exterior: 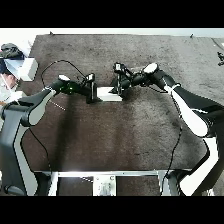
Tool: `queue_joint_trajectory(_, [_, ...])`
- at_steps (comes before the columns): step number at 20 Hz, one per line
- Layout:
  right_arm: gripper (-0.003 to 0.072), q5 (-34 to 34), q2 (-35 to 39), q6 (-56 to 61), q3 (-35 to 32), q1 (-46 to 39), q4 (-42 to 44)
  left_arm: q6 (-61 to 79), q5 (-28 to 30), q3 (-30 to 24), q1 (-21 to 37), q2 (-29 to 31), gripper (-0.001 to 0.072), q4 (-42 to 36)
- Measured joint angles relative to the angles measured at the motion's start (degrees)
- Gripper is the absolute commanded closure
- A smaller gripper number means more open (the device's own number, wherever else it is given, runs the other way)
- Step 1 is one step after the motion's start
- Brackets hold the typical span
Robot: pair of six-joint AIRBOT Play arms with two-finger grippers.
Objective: Fold the box and place the chain.
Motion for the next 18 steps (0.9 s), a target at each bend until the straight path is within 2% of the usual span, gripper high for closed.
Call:
queue_joint_trajectory(1, [0.0366,-0.2,0.2,-0.1,0.0,0.0,0.3,0.0,0.0,0.0,0.0,0.0,0.0437,0.0])
queue_joint_trajectory(2, [0.0367,-0.1,0.3,-0.1,0.0,0.0,0.5,0.0,0.0,0.0,0.0,0.0,0.0437,0.0])
queue_joint_trajectory(3, [0.0417,-0.1,0.4,-0.2,0.0,0.0,0.5,0.0,0.0,0.0,0.0,0.0,0.0437,0.0])
queue_joint_trajectory(4, [0.0516,0.0,0.5,-0.2,0.0,0.0,0.5,0.0,0.0,0.0,0.0,0.0,0.0437,0.0])
queue_joint_trajectory(18, [0.0514,1.6,-0.4,-0.1,-0.5,0.1,-2.5,0.1,-0.1,0.0,0.0,0.0,0.0437,0.0])
